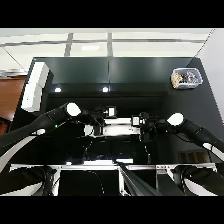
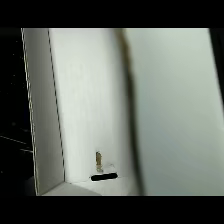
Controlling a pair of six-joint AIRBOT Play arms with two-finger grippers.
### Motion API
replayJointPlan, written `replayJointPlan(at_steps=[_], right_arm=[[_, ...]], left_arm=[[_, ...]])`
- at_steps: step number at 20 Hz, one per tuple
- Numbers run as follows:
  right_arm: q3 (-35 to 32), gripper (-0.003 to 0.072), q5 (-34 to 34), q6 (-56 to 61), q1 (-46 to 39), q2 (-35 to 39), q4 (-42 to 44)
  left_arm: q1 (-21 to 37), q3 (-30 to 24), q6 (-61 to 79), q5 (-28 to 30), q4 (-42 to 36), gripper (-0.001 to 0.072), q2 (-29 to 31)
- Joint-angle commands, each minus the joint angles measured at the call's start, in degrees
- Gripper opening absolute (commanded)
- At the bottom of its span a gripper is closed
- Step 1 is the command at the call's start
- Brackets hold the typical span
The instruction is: Fold the box and place the chain.
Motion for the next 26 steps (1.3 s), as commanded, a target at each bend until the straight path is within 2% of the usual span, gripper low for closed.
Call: replayJointPlan(at_steps=[1, 22, 23, 24, 26], right_arm=[[0.0, 0.0624, 1.0, -0.6, 0.0, -0.9, 0.0], [0.0, 0.0623, 1.6, -0.1, 0.1, -2.1, 0.1], [0.0, 0.0615, 1.6, -0.1, 0.1, -2.1, 0.1], [0.0, 0.0474, 1.6, -0.1, 0.1, -2.1, 0.1], [0.0, 0.0474, 1.6, -0.1, 0.1, -2.1, 0.1]], left_arm=[[0.0, 0.0, 0.0, 0.0, 0.0, 0.0025, 0.0], [0.0, 0.0, 0.0, 0.0, 0.0, 0.0026, 0.0], [0.0, 0.0, 0.0, 0.0, 0.0, 0.0026, 0.0], [0.0, 0.0, 0.0, 0.0, 0.0, 0.0026, 0.0], [0.0, 0.0, 0.0, 0.0, 0.0, 0.0026, 0.0]])
